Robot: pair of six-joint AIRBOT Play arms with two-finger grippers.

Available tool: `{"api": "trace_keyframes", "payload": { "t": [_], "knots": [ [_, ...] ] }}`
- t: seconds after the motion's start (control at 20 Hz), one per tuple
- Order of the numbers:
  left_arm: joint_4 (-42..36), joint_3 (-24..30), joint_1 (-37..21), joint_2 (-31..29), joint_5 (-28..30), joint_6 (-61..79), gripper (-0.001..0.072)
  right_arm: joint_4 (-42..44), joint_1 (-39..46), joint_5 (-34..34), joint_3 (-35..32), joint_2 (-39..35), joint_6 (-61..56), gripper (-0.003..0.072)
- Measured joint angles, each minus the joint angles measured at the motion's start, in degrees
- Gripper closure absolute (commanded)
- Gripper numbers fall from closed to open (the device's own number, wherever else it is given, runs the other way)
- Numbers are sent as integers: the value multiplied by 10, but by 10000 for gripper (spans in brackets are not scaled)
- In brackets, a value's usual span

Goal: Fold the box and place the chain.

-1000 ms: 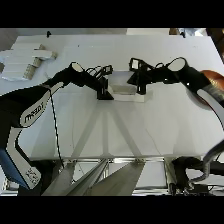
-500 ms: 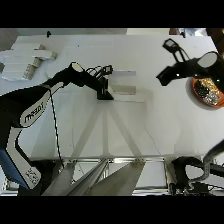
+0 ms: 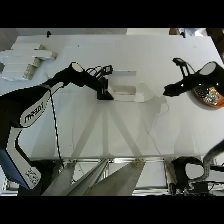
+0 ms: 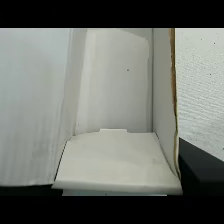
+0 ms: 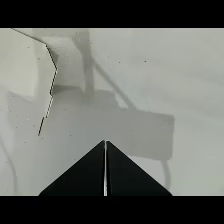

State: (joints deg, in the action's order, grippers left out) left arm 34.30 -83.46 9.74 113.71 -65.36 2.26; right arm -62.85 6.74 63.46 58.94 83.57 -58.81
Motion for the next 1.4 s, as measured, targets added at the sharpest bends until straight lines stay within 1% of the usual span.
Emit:
{"api": "trace_keyframes", "payload": {
  "t": [0.3, 0.5, 0.65, 0.7, 0.75, 0.8, 1.1, 1.15, 1.2, 1.4],
  "knots": [
    [0, 0, 0, 0, 0, 0, 177, 67, -44, -29, -10, 57, -9, 679],
    [0, 0, 0, 0, 0, 0, 177, 124, -62, -51, -11, 71, 9, 679],
    [0, 0, 0, 0, 0, 0, 177, 165, -66, -54, -11, 74, 20, 678],
    [0, 0, 0, 0, 0, 0, 177, 177, -67, -55, -11, 74, 26, 665],
    [0, 0, 0, 0, 0, 0, 177, 190, -67, -55, -11, 74, 33, 581],
    [0, 0, 0, 0, 0, 0, 177, 202, -68, -54, -11, 75, 43, 559],
    [0, 0, 0, 0, 0, 0, 177, 257, -68, -39, -11, 73, 90, 555],
    [0, 0, 0, 0, 0, 0, 177, 264, -68, -36, -11, 72, 96, 541],
    [0, 0, 0, 0, 0, 0, 177, 271, -68, -33, -11, 71, 104, 508],
    [0, 0, 0, 0, 0, 0, 177, 299, -72, -30, -11, 69, 137, 490]
  ]
}}
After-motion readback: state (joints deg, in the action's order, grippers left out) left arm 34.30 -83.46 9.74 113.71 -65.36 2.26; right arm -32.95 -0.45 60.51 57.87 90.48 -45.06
